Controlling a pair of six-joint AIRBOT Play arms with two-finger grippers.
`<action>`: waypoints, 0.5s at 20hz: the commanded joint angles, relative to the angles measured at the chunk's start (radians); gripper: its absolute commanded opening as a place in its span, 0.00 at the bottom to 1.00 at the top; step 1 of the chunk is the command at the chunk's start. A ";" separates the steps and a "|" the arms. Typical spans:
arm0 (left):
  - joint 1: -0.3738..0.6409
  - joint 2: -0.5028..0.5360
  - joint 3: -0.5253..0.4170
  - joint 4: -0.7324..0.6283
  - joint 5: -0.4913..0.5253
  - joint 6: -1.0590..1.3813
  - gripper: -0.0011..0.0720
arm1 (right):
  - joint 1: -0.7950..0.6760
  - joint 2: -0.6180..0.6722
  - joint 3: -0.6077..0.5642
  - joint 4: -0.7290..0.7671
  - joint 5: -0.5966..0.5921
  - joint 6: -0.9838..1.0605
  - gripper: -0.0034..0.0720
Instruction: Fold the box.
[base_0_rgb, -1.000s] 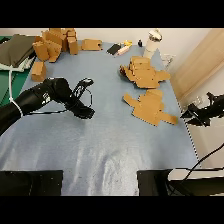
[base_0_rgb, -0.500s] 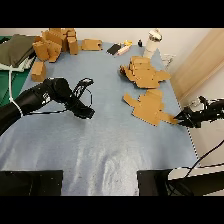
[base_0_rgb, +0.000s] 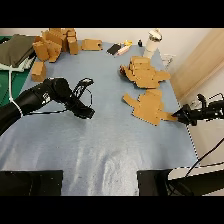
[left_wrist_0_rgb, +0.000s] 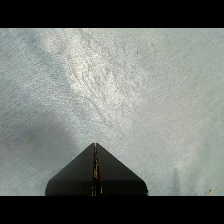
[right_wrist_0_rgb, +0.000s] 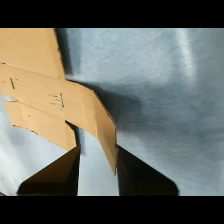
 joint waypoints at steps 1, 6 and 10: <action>0.000 0.000 0.000 0.000 0.001 0.000 0.03 | 0.025 -0.002 0.000 0.043 -0.011 -0.052 0.41; 0.000 0.000 0.000 -0.023 0.000 0.000 0.03 | 0.122 -0.031 0.000 0.040 0.051 -0.066 0.05; 0.001 0.000 0.000 -0.022 0.001 -0.005 0.03 | 0.205 -0.001 0.000 0.048 0.017 -0.082 0.05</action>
